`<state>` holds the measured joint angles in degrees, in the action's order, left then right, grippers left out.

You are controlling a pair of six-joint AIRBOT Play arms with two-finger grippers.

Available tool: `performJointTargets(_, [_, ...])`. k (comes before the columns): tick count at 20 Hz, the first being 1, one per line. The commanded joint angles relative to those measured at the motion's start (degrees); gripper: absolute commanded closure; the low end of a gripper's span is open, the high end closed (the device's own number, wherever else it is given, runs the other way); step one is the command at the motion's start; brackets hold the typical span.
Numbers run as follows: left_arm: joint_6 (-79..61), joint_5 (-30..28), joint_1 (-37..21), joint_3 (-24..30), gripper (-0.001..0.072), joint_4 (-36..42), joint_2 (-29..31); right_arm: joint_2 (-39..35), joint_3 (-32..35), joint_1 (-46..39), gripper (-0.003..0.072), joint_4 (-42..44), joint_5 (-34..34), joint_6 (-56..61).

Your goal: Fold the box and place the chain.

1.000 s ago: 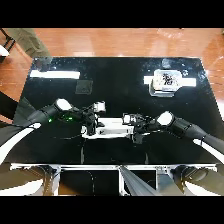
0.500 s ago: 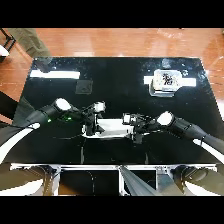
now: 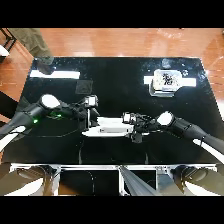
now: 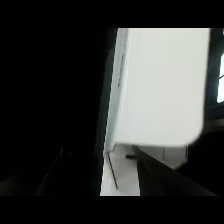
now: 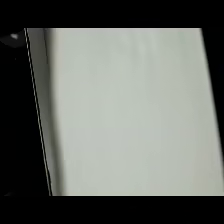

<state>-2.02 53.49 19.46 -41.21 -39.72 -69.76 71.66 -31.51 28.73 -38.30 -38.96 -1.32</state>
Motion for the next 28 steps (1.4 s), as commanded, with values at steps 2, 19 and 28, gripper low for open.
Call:
performJointTargets(2, [8.52, 3.43, -2.86, -0.04, 0.013, -5.25, 6.54, 0.04, -0.02, 0.0, 0.0392, -0.09, 0.66, 0.48])
performJointTargets(19, [28.06, -17.05, 13.99, 1.11, 0.0696, -2.23, 9.97, 0.04, -0.02, 0.0, 0.0392, -0.07, 0.63, 0.55])
performJointTargets(28, [28.96, -28.28, 13.97, 1.09, 0.0695, 2.91, -1.77, 0.04, -0.02, 0.0, 0.0392, -0.07, 0.63, 0.55])
